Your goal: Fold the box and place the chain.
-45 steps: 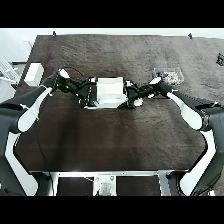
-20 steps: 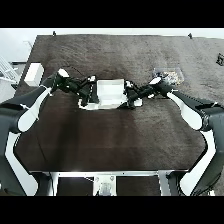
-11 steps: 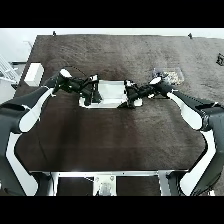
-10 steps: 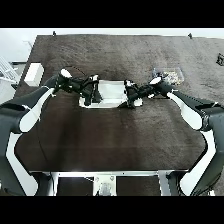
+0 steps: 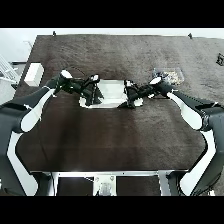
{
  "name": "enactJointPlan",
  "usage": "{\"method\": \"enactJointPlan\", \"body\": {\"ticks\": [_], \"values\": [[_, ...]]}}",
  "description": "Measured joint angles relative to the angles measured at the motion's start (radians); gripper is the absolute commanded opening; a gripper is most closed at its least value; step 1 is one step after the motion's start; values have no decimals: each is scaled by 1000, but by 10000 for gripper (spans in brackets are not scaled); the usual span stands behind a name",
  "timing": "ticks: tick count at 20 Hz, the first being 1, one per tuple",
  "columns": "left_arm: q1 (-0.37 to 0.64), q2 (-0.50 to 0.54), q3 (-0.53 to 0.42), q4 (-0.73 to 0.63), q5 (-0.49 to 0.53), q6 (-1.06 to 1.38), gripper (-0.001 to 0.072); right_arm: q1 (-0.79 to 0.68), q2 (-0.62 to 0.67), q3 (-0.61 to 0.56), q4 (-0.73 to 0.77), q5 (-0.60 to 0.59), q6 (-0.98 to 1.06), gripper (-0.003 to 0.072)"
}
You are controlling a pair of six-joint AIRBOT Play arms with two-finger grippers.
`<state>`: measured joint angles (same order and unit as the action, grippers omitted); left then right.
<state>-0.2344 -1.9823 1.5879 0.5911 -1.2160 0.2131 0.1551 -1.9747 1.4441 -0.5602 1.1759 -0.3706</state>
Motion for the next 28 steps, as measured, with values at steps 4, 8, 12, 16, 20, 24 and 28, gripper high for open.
{"method": "enactJointPlan", "body": {"ticks": [4, 8, 12, 16, 20, 24, 28], "values": [[0, -8, 0, -13, 2, -7, 701, 0, 0, 0, 0, -1, 0, 553], [0, -14, 0, -19, 6, -9, 700, 0, 0, 0, 0, 1, -1, 553], [-1, -18, 0, -20, 22, -12, 109, 0, 0, 0, 1, 5, -5, 553], [14, -18, 0, -13, 1, 4, 22, 0, 0, 0, 1, 8, -5, 553], [40, -16, 0, -25, -74, 46, 21, 0, 0, 0, 0, 7, -4, 553], [81, -9, 0, -60, -154, 90, 21, 1, 0, 0, 2, 8, -2, 553], [145, -6, 0, -115, -252, 120, 20, 1, 0, 0, 3, 5, 0, 553]]}}
